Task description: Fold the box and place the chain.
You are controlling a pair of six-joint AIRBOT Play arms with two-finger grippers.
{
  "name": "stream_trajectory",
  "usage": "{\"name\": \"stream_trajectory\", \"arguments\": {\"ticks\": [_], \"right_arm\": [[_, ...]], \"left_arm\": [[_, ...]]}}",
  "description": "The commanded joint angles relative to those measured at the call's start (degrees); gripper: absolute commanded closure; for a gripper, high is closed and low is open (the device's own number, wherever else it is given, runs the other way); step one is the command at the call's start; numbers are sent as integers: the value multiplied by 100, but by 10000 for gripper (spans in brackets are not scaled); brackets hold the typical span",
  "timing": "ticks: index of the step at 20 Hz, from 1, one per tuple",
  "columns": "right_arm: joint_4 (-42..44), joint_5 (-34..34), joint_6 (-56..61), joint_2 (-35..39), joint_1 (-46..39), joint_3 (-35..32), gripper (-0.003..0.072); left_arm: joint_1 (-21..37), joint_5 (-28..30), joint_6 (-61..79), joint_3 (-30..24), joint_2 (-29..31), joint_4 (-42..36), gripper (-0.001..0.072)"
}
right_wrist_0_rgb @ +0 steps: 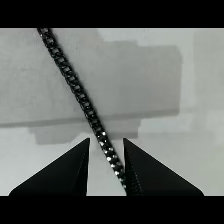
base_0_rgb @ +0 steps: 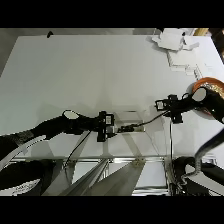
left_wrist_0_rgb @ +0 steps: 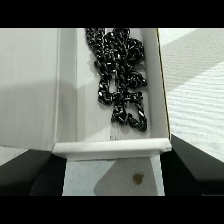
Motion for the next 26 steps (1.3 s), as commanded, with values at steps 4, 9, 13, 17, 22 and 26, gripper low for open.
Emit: {"name": "stream_trajectory", "arguments": {"ticks": [4, 9, 13, 17, 22, 26], "right_arm": [[245, 70, -197, -396, -4, -4, 530], [232, 479, -192, -87, -4, -4, 666], [680, 885, 15, 876, -4, -4, 666], [1687, 1388, 17, 1849, 417, -4, 666], [2533, 1626, 26, 2203, 1561, -4, 666], [2774, 1086, 529, 2201, 2363, -4, 666]], "left_arm": [[0, 0, 0, 4, 4, 2, 569], [0, 0, 0, 4, 4, 2, 569], [0, 0, 0, 4, 4, 2, 569], [0, 0, 0, 4, 4, 2, 569], [0, -2, 0, 4, 4, 2, 569], [0, -2, 0, 4, 4, 2, 569]]}}
